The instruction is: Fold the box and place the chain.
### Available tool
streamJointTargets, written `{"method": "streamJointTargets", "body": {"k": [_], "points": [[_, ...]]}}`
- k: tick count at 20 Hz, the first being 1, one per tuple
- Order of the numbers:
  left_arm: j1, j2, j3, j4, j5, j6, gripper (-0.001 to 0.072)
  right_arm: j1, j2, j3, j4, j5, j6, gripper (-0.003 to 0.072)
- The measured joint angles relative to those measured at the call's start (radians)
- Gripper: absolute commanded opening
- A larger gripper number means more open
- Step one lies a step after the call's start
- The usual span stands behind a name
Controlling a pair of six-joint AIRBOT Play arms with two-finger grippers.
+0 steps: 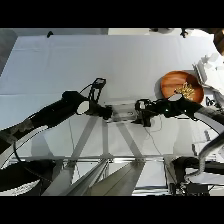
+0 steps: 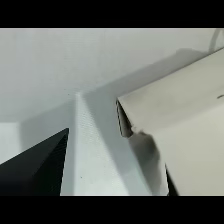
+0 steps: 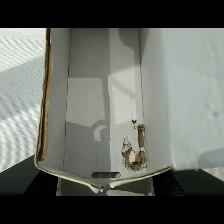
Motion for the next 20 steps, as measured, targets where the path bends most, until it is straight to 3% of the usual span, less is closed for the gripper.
{"method": "streamJointTargets", "body": {"k": [5, 8, 13, 15, 17, 18, 19, 20], "points": [[-0.042, -0.055, 0.039, 0.063, -0.056, -0.101, 0.0623, 0.000, 0.000, 0.000, 0.000, -0.001, 0.000, 0.0524], [-0.060, -0.067, 0.045, 0.095, -0.041, -0.185, 0.0550, 0.000, 0.000, 0.000, 0.000, -0.001, 0.000, 0.0524], [-0.079, -0.079, 0.048, 0.116, -0.004, -0.315, 0.0542, 0.000, 0.000, 0.000, 0.000, -0.001, 0.000, 0.0524], [-0.085, -0.084, 0.049, 0.122, 0.008, -0.350, 0.0447, 0.000, 0.000, 0.000, 0.000, -0.001, 0.000, 0.0524], [-0.089, -0.092, 0.049, 0.127, 0.005, -0.379, 0.0445, 0.000, 0.000, 0.000, 0.000, -0.001, 0.000, 0.0524], [-0.090, -0.097, 0.049, 0.129, 0.001, -0.399, 0.0416, 0.000, 0.000, 0.000, 0.000, -0.001, 0.000, 0.0524], [-0.090, -0.102, 0.049, 0.130, -0.003, -0.422, 0.0311, 0.000, 0.000, 0.000, 0.000, -0.001, 0.000, 0.0524], [-0.091, -0.105, 0.049, 0.129, -0.003, -0.440, 0.0144, 0.000, 0.000, 0.000, 0.000, -0.001, 0.000, 0.0524]]}}
